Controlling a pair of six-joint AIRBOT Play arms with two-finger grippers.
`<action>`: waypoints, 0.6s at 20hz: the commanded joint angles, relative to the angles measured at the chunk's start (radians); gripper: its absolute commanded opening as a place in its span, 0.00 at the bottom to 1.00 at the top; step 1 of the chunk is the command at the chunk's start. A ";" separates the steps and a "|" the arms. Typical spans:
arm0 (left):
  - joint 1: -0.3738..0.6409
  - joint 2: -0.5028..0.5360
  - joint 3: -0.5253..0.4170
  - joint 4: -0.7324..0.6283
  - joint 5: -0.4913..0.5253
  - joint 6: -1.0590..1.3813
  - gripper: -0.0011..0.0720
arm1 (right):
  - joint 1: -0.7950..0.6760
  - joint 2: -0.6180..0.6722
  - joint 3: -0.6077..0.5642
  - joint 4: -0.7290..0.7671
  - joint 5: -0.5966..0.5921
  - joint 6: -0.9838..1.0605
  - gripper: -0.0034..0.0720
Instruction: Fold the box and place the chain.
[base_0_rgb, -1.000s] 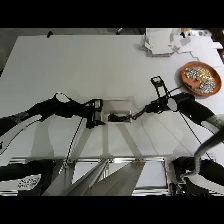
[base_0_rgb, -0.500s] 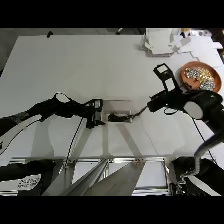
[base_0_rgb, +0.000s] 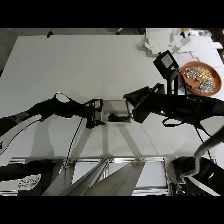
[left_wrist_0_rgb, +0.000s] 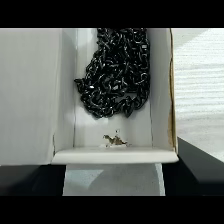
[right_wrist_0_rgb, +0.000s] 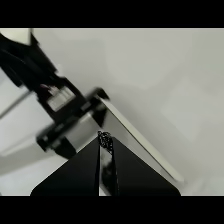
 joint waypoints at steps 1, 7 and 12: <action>0.000 0.001 0.000 0.000 0.000 0.000 0.29 | 0.054 0.003 0.004 0.110 -0.137 -0.087 0.07; 0.000 0.001 0.000 0.000 0.000 0.000 0.29 | 0.109 -0.081 0.004 0.088 -0.119 -0.112 0.07; 0.000 0.001 0.000 0.000 0.000 0.000 0.29 | 0.109 -0.295 0.003 0.082 -0.070 -0.108 0.07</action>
